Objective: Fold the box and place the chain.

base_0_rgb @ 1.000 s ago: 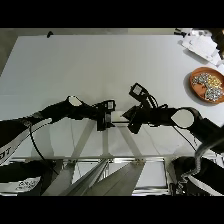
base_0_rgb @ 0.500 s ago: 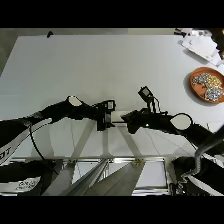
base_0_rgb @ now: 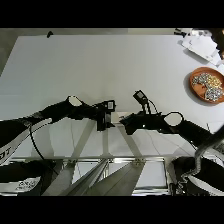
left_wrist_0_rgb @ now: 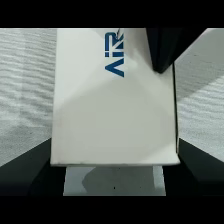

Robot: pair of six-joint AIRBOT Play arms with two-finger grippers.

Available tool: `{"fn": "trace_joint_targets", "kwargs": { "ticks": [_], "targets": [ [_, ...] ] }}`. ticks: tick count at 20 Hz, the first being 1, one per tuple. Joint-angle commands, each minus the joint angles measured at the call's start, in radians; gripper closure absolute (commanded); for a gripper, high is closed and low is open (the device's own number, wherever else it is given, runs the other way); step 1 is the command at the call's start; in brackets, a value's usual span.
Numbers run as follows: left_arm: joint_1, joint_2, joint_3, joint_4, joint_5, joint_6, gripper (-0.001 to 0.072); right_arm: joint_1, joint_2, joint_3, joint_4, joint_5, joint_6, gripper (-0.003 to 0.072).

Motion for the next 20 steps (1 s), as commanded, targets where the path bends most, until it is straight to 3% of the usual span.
{"fn": "trace_joint_targets", "kwargs": {
  "ticks": [1,6,15,20],
  "targets": [
    [0.001,0.001,0.000,-0.002,-0.001,-0.002,0.0367,0.000,-0.013,-0.018,-0.006,0.003,-0.011,0.0685],
    [0.001,0.001,0.000,-0.003,-0.001,-0.002,0.0367,0.000,-0.009,-0.069,0.011,-0.003,-0.026,0.0684],
    [0.001,0.000,0.000,-0.003,-0.001,-0.002,0.0367,0.000,0.123,-0.068,0.291,-0.124,-0.299,0.0684],
    [0.001,0.000,0.000,-0.002,0.000,-0.002,0.0367,0.000,0.280,-0.068,0.297,-0.187,-0.299,0.0681]
  ]
}}
